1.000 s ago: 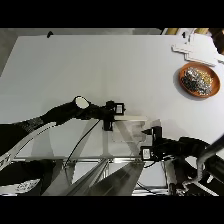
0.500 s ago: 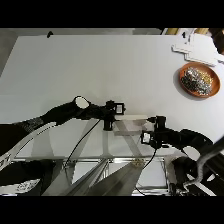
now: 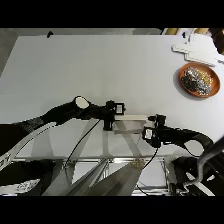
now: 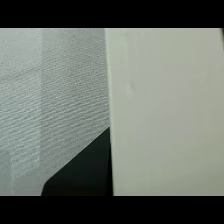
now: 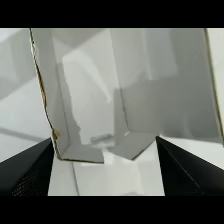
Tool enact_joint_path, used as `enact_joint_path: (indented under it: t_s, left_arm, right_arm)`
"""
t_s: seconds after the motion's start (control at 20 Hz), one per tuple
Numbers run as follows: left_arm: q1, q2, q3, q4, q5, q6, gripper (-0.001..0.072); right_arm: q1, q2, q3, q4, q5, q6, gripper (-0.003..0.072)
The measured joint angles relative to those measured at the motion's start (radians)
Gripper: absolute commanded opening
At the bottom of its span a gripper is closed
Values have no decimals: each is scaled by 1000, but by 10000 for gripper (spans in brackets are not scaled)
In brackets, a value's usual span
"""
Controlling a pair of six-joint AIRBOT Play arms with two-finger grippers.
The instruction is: Fold the box and place the chain.
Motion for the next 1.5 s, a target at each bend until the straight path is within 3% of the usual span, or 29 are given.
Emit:
enact_joint_path:
  t_s: [0.65,1.5]
  left_arm:
    - [0,0,0,0,0,0,9]
    - [0,0,0,0,0,0,9]
  right_arm:
    - [-157,-184,93,185,110,-221,677]
    - [-344,-477,138,524,292,-695,667]
